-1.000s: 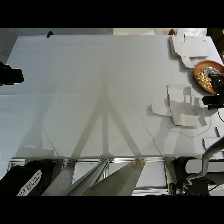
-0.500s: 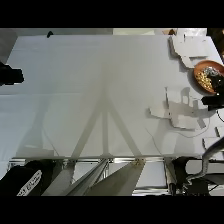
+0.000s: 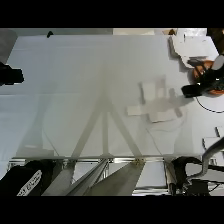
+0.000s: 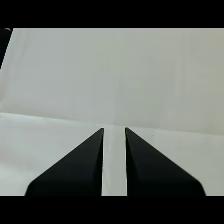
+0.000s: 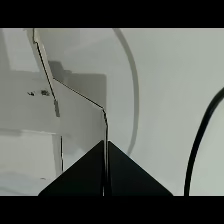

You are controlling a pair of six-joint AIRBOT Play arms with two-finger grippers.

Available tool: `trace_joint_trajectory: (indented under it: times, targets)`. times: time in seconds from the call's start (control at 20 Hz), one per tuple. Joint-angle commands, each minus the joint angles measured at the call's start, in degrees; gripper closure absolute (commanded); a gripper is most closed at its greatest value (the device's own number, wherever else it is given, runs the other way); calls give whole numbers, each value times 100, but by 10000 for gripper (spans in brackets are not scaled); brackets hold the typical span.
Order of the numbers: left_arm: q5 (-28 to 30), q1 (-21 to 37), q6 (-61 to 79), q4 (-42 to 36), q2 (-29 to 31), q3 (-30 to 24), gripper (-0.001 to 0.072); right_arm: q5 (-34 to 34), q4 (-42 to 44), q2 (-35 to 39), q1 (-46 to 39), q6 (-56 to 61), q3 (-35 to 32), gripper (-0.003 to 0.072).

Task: Fold the box and place the chain.

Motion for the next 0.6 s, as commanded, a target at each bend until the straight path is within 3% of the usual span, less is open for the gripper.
trace_joint_trajectory:
  times: [0.0,0.15,0.25,0.55]
  targets:
    - [2,-2,2,0,-2,-2,557,-697,1381,133,732,-122,4,673]
    - [2,-2,2,0,-2,-2,557,-1368,3224,166,1104,-728,4,673]
    - [2,-2,0,0,-2,-2,557,-1945,3838,195,1294,-1025,2,674]
    - [2,-2,2,0,-2,-2,557,-2968,3591,212,1624,-1084,-249,677]
